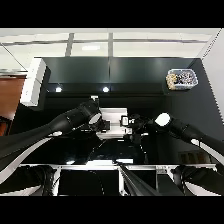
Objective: Fold the box and place the chain.
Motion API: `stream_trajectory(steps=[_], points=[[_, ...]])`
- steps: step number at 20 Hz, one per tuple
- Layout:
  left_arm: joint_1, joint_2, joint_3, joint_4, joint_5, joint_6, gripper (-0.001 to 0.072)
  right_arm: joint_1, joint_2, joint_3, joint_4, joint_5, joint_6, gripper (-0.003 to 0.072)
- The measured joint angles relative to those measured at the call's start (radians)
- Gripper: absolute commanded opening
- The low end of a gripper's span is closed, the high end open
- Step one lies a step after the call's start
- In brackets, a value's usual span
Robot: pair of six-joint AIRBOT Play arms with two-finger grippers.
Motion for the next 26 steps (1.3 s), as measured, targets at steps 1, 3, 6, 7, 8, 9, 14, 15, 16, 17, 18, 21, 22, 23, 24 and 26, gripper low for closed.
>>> stream_trajectory(steps=[1, 3, 6, 7, 8, 9, 14, 15, 16, 17, 18, 21, 22, 23, 24, 26], points=[[0.001, 0.0, -0.002, -0.005, 0.006, 0.004, 0.0314, 0.0, 0.0, 0.0, 0.0, 0.0, 0.0, 0.0405], [0.003, 0.0, -0.003, -0.016, 0.023, 0.012, 0.0274, 0.0, 0.0, 0.0, 0.0, 0.0, 0.0, 0.0405], [0.004, 0.0, -0.004, -0.025, 0.027, 0.018, 0.0274, 0.0, 0.0, 0.0, 0.0, 0.0, 0.0, 0.0405], [0.004, 0.001, -0.004, -0.028, 0.029, 0.018, 0.0274, 0.0, 0.0, 0.0, 0.0, 0.0, 0.0, 0.0405], [0.004, 0.001, -0.004, -0.029, 0.029, 0.018, 0.0274, 0.0, 0.0, 0.0, 0.0, 0.0, 0.0, 0.0405], [0.004, 0.003, -0.004, -0.031, 0.029, 0.019, 0.0274, 0.0, 0.0, 0.0, 0.0, 0.0, 0.0, 0.0405], [0.006, 0.011, -0.004, -0.032, 0.023, 0.025, 0.003, 0.0, 0.0, 0.0, 0.001, 0.0, 0.0, 0.0405], [0.007, 0.011, -0.004, -0.032, 0.024, 0.025, 0.0029, 0.0, 0.0, 0.0, 0.001, 0.0, 0.0, 0.0405], [0.007, 0.012, -0.004, -0.032, 0.025, 0.023, 0.0028, 0.0, 0.0, 0.0, 0.001, 0.0, 0.0, 0.0405], [0.007, 0.012, -0.004, -0.032, 0.026, 0.023, 0.0029, 0.0, 0.0, 0.0, 0.001, 0.0, 0.0, 0.0405], [0.008, 0.012, -0.004, -0.032, 0.026, 0.022, 0.0029, 0.0, 0.0, 0.0, 0.001, 0.0, 0.0, 0.0405], [0.008, 0.013, -0.004, -0.033, 0.028, 0.022, 0.0041, 0.0, 0.0, 0.0, 0.001, 0.0, 0.0, 0.0405], [0.008, 0.013, -0.004, -0.033, 0.028, 0.022, 0.015, 0.0, 0.0, 0.0, 0.001, 0.0, 0.0, 0.0405], [0.008, 0.013, -0.004, -0.033, 0.034, 0.018, 0.0348, 0.0, 0.0, 0.0, 0.0, 0.0, 0.0, 0.0405], [0.008, 0.013, -0.004, -0.033, 0.045, 0.018, 0.0531, 0.0, 0.0, 0.0, 0.0, 0.0, 0.0, 0.0405], [0.008, 0.013, -0.004, -0.035, 0.03, 0.018, 0.0574, 0.0, 0.0, 0.0, 0.0, 0.0, 0.0, 0.0405]])
